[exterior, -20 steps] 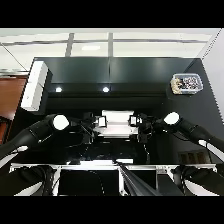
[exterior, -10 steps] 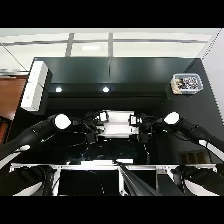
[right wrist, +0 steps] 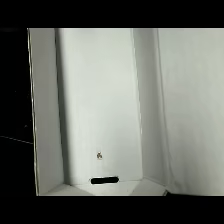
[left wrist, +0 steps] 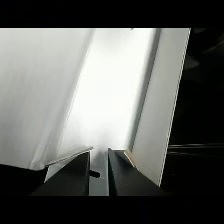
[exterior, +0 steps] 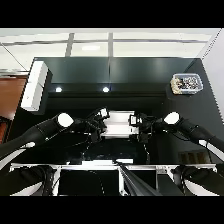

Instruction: Fold the box and place the chain.

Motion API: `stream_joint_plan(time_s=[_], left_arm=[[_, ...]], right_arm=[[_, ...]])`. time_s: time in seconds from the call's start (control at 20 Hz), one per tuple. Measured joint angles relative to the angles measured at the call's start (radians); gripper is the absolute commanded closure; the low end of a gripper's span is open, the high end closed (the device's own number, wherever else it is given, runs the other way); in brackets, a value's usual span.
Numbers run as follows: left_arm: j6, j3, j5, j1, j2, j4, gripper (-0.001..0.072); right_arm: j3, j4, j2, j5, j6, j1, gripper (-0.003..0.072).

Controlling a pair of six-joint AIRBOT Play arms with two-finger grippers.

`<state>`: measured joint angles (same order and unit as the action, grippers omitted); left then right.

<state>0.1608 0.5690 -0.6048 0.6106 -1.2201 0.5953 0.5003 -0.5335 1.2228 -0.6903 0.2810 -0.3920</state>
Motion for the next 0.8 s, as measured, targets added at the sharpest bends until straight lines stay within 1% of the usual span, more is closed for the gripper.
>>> stream_joint_plan(time_s=[0.05,0.1,0.15,0.2,0.35,0.4,0.45,0.55,0.65,0.75,0.8], left_arm=[[0.001,0.0,0.0,0.0,-0.002,-0.005,0.0272],[0.0,0.0,0.002,0.0,-0.003,-0.005,0.0329],[0.001,0.0,0.001,0.0,-0.004,-0.005,0.0437],[0.0,0.0,0.0,0.0,-0.004,-0.005,0.0458],[0.0,0.0,-0.006,0.0,-0.004,-0.006,0.0451],[0.0,0.002,-0.008,-0.001,-0.004,-0.002,0.051],[0.005,0.006,-0.009,-0.001,-0.002,0.01,0.069],[0.044,0.024,-0.029,-0.008,0.013,0.062,0.0684],[0.142,0.051,-0.077,-0.031,0.042,0.144,0.0684],[0.288,0.076,-0.125,-0.074,0.088,0.252,0.0684],[0.369,0.084,-0.168,-0.102,0.114,0.317,0.0684]], right_arm=[[0.0,0.0,0.0,0.0,0.0,0.0,0.0549],[0.0,0.0,0.0,0.0,0.0,0.0,0.0548],[0.0,0.0,0.0,0.0,0.0,0.0,0.0548],[0.0,0.0,0.0,0.0,0.0,0.0,0.0549],[0.0,0.0,0.0,0.0,0.0,0.0,0.0548],[0.0,0.0,0.0,0.0,0.0,0.0,0.0548],[0.0,0.0,0.0,0.0,0.0,0.0,0.0549],[0.0,0.0,0.0,0.0,0.0,0.0,0.0548],[0.0,0.001,0.0,0.001,0.0,0.0,0.0548],[0.0,0.0,0.0,0.0,0.0,0.0,0.0548],[0.0,0.0,0.0,0.001,0.0,0.0,0.0549]])
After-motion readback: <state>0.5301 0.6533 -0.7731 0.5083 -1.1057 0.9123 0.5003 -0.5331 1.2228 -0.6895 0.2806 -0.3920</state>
